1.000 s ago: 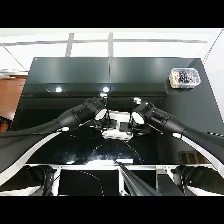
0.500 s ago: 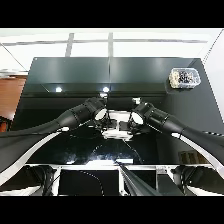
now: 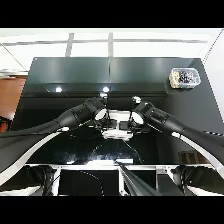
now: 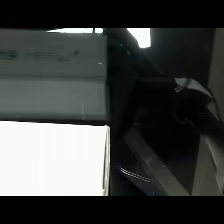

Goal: Fold the box and place the chain.

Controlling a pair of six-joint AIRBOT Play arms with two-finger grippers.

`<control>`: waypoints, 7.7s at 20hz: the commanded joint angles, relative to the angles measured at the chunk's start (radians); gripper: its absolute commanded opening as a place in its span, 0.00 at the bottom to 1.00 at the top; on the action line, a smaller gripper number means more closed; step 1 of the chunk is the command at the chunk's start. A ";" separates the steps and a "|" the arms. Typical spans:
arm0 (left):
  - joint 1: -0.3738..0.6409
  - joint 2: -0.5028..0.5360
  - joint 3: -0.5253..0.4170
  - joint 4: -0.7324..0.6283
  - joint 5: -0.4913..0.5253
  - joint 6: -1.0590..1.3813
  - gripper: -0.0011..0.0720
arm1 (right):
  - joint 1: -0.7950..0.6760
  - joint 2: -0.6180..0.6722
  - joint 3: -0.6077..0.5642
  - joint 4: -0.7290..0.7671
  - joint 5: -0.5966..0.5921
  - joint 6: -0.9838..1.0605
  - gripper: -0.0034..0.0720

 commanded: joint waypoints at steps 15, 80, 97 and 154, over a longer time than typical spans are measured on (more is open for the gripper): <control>0.001 0.000 0.000 0.001 -0.005 0.000 0.05 | -0.001 0.216 0.010 -0.070 0.036 -0.101 0.55; 0.001 0.000 0.000 0.004 -0.029 0.000 0.05 | -0.997 -0.411 0.725 0.315 -0.167 -0.335 0.10; 0.001 0.000 0.000 0.001 -0.029 0.000 0.05 | -0.993 0.351 0.714 0.359 0.048 -0.908 0.10; 0.001 0.000 0.000 0.001 -0.027 0.000 0.05 | -0.644 0.478 -0.293 0.541 0.099 -1.318 0.63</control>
